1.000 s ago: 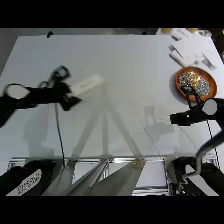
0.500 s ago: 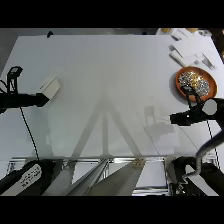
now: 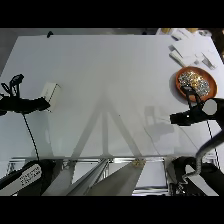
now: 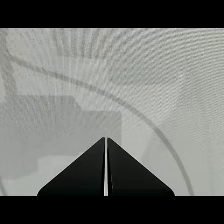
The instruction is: Fold the box and place the chain.
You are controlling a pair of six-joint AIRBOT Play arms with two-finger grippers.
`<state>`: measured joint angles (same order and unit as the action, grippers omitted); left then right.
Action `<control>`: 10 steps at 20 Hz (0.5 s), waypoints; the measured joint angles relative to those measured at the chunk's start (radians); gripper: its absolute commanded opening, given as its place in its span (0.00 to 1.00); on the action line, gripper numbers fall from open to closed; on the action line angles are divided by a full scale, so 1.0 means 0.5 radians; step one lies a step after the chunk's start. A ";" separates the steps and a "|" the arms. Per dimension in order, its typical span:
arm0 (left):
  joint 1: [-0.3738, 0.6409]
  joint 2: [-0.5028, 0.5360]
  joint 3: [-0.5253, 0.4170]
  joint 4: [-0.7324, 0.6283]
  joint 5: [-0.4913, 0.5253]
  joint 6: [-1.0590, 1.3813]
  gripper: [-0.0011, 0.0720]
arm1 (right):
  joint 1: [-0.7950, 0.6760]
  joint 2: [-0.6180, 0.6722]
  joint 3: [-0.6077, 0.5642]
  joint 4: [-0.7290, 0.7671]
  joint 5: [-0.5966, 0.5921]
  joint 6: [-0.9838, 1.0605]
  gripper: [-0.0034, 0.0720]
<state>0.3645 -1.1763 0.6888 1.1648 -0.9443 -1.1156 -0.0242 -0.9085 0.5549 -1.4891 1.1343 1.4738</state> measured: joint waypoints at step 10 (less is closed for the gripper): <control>-0.107 0.214 -0.002 0.044 -0.257 -0.118 0.97 | 0.000 0.000 0.000 0.000 0.001 0.000 0.07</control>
<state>0.3111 -1.0691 0.6880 1.1870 -1.0729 -1.1748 -0.0242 -0.9085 0.5549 -1.4891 1.1347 1.4738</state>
